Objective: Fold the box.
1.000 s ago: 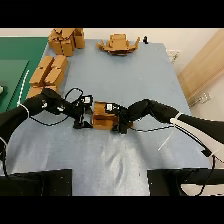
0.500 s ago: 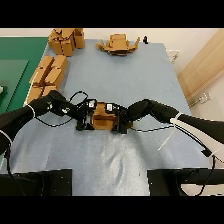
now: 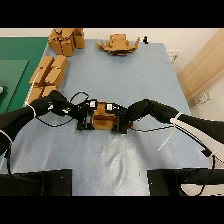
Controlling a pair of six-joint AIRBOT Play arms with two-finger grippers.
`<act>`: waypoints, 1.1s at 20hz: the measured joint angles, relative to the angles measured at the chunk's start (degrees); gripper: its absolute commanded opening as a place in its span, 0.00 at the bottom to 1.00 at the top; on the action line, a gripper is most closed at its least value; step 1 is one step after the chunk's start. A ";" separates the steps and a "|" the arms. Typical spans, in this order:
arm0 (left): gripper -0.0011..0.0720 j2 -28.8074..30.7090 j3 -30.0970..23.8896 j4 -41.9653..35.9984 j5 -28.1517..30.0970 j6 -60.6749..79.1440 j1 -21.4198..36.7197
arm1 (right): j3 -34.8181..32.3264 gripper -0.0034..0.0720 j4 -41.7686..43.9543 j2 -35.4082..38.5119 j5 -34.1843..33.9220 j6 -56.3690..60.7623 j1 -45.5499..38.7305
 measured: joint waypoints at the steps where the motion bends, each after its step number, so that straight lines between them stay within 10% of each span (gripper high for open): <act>1: 0.84 0.00 0.00 0.00 0.24 0.00 -0.39 | 0.00 0.74 0.00 0.00 0.00 -0.02 0.00; 2: 0.47 0.00 0.00 0.04 0.44 -0.07 -0.85 | 0.00 0.74 0.00 0.00 0.00 -0.02 -0.02; 3: 0.32 0.00 0.00 0.44 0.52 -0.33 -1.20 | -0.02 0.74 0.00 0.00 0.02 0.00 0.00; 6: 0.32 0.07 0.02 1.77 0.83 -0.96 -1.84 | -0.02 0.76 0.00 0.02 0.02 0.02 0.00; 8: 0.32 0.04 0.02 2.95 0.81 -1.09 -2.05 | -0.09 0.99 0.13 0.02 -0.07 0.39 -0.02; 22: 0.32 0.00 0.02 5.60 0.96 -4.68 -2.23 | -0.04 0.99 -1.81 4.42 -5.11 6.49 -3.23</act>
